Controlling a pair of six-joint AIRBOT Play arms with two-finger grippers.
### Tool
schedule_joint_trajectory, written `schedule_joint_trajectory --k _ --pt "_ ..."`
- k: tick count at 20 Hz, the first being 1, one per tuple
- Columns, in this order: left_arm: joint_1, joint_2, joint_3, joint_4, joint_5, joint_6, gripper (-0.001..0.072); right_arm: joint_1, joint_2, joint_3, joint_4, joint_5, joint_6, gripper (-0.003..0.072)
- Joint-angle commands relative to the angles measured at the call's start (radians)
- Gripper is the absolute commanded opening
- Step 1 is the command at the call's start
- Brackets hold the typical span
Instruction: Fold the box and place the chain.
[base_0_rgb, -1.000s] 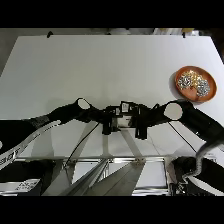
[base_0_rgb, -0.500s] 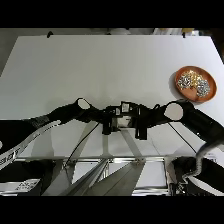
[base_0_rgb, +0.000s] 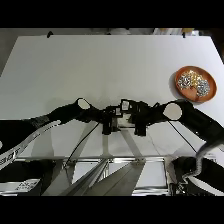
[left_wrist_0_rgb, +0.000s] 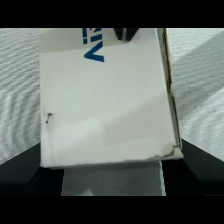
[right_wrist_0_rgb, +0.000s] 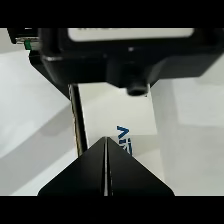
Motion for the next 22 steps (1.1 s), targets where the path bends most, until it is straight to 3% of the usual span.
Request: schedule_joint_trajectory --k 1,17,22 --pt "0.001 0.0 0.0 0.0 0.0 0.0 0.0312 0.0 -0.008 -0.001 -0.01 0.036 0.001 0.0015" --pt "0.001 0.0 0.0 0.0 0.0 0.0 0.0312 0.0 -0.052 -0.035 -0.005 0.023 0.002 0.0015" --pt "0.001 0.0 0.0 0.0 0.0 0.0 0.0312 -0.001 0.009 -0.035 -0.008 0.016 0.002 0.0015"
